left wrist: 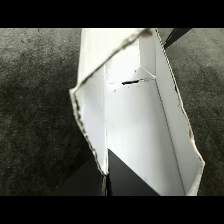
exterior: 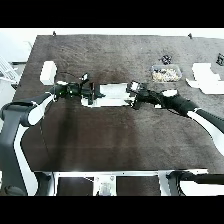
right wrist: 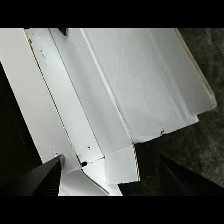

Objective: Fold the box and place the chain.

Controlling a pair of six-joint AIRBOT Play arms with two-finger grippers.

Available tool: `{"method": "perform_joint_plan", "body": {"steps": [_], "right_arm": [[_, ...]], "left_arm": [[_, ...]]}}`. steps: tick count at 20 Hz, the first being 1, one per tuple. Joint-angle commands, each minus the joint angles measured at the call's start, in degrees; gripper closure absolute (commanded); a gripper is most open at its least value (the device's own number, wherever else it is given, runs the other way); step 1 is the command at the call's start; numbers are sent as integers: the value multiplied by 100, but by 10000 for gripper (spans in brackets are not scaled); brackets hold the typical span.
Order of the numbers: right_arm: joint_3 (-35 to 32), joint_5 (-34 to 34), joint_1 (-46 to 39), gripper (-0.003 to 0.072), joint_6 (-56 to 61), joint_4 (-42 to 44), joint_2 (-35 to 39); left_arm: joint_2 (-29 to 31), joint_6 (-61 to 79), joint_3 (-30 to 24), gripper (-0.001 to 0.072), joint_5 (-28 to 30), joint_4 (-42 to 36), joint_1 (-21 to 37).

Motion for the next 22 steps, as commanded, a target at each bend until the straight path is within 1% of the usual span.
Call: {"method": "perform_joint_plan", "body": {"steps": [1,7,10,11,12,14,19,22], "right_arm": [[254,603,-164,-5,238,-437,-170],[772,1281,-354,-5,240,-623,-684],[1003,1545,-474,-5,435,-1086,-798],[1113,1779,-509,-5,570,-1213,-861],[1237,2020,-527,-5,651,-1298,-957],[1438,2159,-525,-5,645,-1408,-1132],[1888,2531,-522,-5,640,-1421,-1423],[2076,2903,-505,-5,623,-1392,-1554]], "left_arm": [[2,2,2,688,0,2,2],[2,2,2,688,4,2,2],[2,2,2,687,2,2,2],[2,2,2,687,2,2,2],[2,2,2,687,2,2,2],[2,2,2,688,2,2,2],[2,2,2,687,4,4,2],[2,2,2,687,4,2,2]]}}
